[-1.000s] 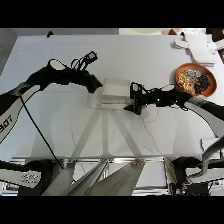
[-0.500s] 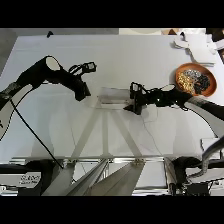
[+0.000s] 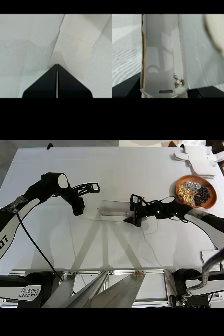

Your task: Fold the box and place the chain.

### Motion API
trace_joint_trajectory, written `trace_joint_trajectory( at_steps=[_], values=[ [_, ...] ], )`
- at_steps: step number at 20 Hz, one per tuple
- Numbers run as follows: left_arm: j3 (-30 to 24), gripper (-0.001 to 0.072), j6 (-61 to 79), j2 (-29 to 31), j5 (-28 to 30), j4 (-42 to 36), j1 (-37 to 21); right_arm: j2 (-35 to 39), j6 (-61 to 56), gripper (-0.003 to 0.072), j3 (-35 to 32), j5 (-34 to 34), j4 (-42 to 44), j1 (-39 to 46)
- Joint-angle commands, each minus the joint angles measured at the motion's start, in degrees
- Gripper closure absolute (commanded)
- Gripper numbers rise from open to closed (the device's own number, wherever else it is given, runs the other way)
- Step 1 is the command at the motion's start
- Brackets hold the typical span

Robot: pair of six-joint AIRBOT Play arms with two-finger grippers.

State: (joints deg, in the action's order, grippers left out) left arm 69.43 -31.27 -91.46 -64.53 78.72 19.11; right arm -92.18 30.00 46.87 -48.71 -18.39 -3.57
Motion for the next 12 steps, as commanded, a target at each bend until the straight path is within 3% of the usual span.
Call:
trace_joint_trajectory(
  at_steps=[1,8,10,12],
  values=[
    [0.0,0.0704,4.2,1.0,-0.1,-2.0,0.6,0.0,0.0,0.0225,0.0,0.0,0.0,0.0],
    [0.0,0.0688,32.5,1.4,-6.2,-31.0,-4.3,0.0,0.0,0.0225,0.0,0.0,0.0,0.0],
    [0.0,0.0475,32.5,-0.5,-5.3,-31.5,-6.2,0.0,0.0,0.0225,0.0,0.0,0.0,0.0],
    [0.0,0.0377,32.6,-3.3,-5.5,-31.5,-7.1,0.0,0.0,0.0225,0.0,0.0,0.0,0.0]
  ],
)
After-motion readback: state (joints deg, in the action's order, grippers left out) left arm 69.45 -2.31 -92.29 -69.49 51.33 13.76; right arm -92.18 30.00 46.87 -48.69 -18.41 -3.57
